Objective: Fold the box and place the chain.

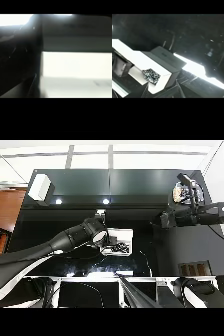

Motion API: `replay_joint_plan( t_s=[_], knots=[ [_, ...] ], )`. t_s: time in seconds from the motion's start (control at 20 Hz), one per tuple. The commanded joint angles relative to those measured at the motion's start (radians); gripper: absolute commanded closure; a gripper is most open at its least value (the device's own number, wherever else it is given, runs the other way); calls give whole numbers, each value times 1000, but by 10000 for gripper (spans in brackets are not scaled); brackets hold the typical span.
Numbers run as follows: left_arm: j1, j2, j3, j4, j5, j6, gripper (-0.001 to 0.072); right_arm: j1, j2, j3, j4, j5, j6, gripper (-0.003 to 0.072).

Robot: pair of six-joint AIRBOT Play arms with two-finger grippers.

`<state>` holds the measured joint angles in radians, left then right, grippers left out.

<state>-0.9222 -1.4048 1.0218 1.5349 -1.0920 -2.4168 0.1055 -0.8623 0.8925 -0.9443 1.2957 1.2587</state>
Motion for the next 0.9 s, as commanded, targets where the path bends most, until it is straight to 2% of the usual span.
replay_joint_plan(
  t_s=[0.0,0.15,0.25,0.35,0.45,0.55,0.7,0.8,0.85],
  knots=[
    [1,44,69,2,-59,170,311,-32,8,0,-10,2,-3,245],
    [1,149,72,2,-145,512,312,-32,8,0,-10,2,-3,245],
    [18,247,22,11,-164,749,311,-32,8,0,-10,2,-2,245],
    [97,368,-76,1,-165,864,311,-32,8,0,-10,2,-2,245],
    [233,482,-198,-63,-139,962,313,-32,8,0,-10,1,-2,245],
    [422,573,-325,-237,-90,1157,341,-32,8,0,-10,2,-2,244],
    [697,581,-465,-672,-87,1571,341,-31,8,0,-10,2,11,244],
    [783,545,-524,-813,-61,1867,340,-31,8,0,-10,3,22,245],
    [792,523,-537,-833,-34,2029,289,-31,8,0,-10,3,23,245]
  ],
)
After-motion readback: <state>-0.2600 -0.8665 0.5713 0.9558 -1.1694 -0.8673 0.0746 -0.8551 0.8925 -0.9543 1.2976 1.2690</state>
